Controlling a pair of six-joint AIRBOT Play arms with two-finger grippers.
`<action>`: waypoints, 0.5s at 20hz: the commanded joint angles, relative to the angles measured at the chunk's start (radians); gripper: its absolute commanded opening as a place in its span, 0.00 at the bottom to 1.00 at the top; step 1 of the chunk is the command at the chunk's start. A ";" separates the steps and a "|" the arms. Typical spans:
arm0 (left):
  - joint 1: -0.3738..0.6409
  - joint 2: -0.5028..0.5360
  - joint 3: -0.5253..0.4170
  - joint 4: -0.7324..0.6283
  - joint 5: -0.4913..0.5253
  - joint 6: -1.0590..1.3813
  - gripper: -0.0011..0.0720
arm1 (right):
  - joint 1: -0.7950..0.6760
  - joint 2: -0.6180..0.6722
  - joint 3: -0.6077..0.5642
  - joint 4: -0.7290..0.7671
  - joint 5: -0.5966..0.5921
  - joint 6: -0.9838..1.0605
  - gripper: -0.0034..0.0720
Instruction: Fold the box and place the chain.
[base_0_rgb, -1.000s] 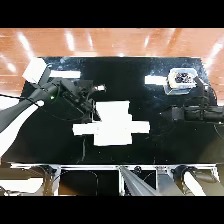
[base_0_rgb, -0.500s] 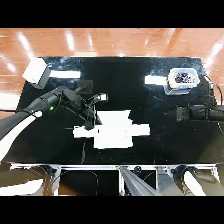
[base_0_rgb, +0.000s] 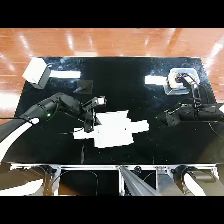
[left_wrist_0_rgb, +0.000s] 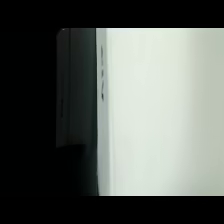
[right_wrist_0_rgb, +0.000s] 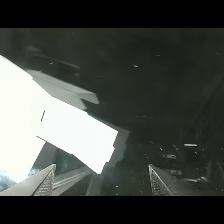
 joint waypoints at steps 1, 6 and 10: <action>0.000 0.002 -0.007 0.000 0.008 0.003 0.04 | 0.027 0.000 0.001 -0.008 -0.020 -0.014 1.00; -0.001 0.001 -0.007 -0.003 -0.008 0.010 0.04 | 0.027 -0.001 0.000 -0.012 -0.030 -0.015 1.00; -0.021 0.001 -0.007 0.004 -0.170 0.026 0.04 | 0.027 -0.003 -0.090 -0.116 -0.039 -0.096 1.00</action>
